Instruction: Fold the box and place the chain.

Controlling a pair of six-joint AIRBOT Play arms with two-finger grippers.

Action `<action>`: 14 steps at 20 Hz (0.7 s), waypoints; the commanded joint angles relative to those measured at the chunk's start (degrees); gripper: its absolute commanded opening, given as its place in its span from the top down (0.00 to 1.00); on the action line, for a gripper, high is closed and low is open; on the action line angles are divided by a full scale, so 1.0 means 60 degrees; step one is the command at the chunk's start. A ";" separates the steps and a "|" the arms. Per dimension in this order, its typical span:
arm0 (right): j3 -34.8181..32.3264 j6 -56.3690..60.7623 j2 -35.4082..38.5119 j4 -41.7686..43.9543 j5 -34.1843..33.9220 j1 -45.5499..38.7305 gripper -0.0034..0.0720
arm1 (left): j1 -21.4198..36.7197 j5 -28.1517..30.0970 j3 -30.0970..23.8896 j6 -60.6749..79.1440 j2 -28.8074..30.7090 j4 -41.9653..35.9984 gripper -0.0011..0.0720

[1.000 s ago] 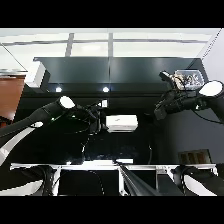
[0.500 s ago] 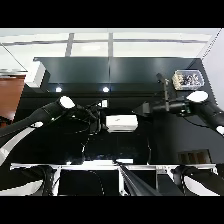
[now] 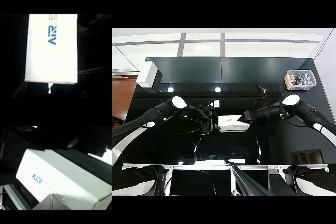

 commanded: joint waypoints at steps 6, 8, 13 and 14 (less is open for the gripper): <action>0.0106 -0.0331 -0.0361 -0.0331 0.0124 0.0044 0.94 | -0.0007 -0.0029 -0.0004 -0.0007 0.0004 -0.0007 0.33; 0.0404 -0.0605 -0.0036 -0.0346 0.0900 -0.0204 0.94 | -0.0007 -0.0029 -0.0004 -0.0004 0.0004 -0.0007 0.33; 0.1555 -0.0590 0.1716 -0.1344 0.2379 -0.2058 0.94 | -0.0007 -0.0036 0.0004 -0.0484 0.0058 0.0029 0.30; 0.1617 -0.0586 0.2062 -0.1665 0.2524 -0.2605 0.94 | -0.0004 -0.0033 0.0015 -0.0525 0.0106 0.0149 0.15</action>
